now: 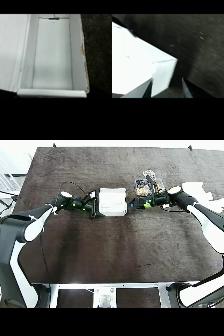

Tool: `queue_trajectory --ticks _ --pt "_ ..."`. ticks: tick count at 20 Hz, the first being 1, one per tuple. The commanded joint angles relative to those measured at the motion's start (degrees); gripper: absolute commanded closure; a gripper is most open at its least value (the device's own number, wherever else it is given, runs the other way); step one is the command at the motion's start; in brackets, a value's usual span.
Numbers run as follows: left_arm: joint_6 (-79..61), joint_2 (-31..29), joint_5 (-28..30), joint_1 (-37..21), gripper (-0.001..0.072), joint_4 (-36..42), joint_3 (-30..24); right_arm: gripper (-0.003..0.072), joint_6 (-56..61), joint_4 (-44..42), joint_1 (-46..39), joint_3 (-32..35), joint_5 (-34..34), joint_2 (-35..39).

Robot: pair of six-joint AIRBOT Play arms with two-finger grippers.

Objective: Fold the box and place the chain.

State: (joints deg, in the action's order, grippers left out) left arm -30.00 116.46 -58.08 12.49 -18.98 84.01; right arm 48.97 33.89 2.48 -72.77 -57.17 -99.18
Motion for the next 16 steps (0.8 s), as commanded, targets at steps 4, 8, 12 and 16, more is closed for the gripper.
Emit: queue_trajectory --ticks 4,8,12,16 --pt "-0.02 -0.04 0.00 0.02 0.0086 -0.02 0.00 0.0256 0.13 -1.79 1.09 -1.01 -0.59 0.76" --pt "-0.02 -0.04 0.00 0.02 0.0085 0.00 0.00 0.0251 0.22 -2.25 2.45 -0.98 -0.52 0.72" --pt "-0.02 -0.04 0.00 0.02 0.0085 0.00 0.00 0.0252 0.92 -1.40 4.09 -1.01 -0.52 0.72" --pt "-0.02 -0.04 -0.02 0.02 0.0086 0.00 0.00 0.0253 6.56 3.67 4.59 -1.07 -0.31 0.72"
